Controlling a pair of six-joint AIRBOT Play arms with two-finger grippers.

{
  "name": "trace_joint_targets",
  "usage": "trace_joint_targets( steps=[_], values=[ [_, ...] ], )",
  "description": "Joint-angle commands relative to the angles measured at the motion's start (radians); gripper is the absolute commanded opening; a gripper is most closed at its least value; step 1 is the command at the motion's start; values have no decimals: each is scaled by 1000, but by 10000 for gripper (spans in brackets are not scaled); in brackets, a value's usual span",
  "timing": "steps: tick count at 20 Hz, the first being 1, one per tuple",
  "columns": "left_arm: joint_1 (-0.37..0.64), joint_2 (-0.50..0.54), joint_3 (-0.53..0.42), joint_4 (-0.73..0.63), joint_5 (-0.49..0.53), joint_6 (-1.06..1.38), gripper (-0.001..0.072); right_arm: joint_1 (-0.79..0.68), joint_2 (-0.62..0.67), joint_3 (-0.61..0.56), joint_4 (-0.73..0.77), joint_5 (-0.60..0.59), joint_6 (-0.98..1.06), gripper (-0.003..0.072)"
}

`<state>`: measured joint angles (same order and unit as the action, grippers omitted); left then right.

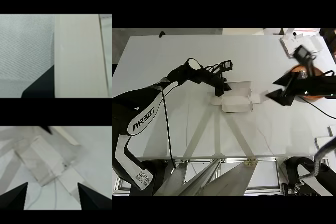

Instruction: Fold the box and place the chain.

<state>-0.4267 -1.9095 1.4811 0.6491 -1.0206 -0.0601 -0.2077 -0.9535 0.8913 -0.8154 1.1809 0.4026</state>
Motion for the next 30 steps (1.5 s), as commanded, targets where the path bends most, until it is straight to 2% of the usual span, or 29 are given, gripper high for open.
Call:
trace_joint_targets(
  steps=[1,4,6,9,12,21,30],
  values=[
    [-1,-1,0,2,0,0,14,132,0,0,-110,37,-101,705],
    [-1,-1,0,2,0,0,14,236,-6,0,-305,29,-97,700],
    [-1,-1,0,2,0,0,14,263,-24,-9,-327,-6,-98,699],
    [-1,-1,0,2,0,0,14,248,-73,-68,-277,-142,-129,699],
    [-1,-1,0,2,0,0,14,213,-149,-118,-209,-216,-291,699],
    [-1,-1,0,2,0,0,14,163,-425,-120,-48,-415,-642,699],
    [-1,-1,0,2,0,0,15,163,-474,-120,150,-404,-639,699]
  ],
)
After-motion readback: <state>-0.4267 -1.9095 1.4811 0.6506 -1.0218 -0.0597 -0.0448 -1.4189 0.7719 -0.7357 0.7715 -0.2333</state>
